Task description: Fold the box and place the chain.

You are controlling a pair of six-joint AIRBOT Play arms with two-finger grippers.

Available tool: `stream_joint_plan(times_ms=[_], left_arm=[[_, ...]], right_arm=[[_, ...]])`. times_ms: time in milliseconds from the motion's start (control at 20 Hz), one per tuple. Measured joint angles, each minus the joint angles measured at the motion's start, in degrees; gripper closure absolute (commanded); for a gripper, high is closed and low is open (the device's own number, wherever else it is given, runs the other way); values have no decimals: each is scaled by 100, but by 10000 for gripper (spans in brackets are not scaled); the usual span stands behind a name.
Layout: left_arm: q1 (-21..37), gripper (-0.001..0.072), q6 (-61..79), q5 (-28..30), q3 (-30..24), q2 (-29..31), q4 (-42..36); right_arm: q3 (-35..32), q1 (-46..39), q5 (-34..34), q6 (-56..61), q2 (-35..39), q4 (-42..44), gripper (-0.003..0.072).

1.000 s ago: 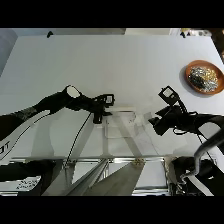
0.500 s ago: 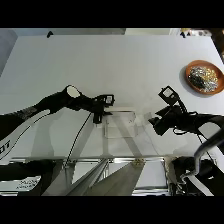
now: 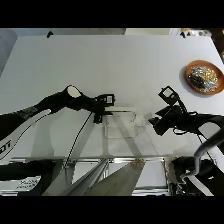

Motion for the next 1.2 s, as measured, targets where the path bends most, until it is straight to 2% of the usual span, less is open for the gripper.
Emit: stream_joint_plan(times_ms=[250,650,1200], left_arm=[[-20,706,-55,52,11,96,105],[-166,704,-887,166,422,136,835],[-184,703,-1095,175,476,-13,894]], right_arm=[[0,0,0,0,0,0,234],[0,0,2,0,0,0,234],[0,0,2,0,0,0,234]])
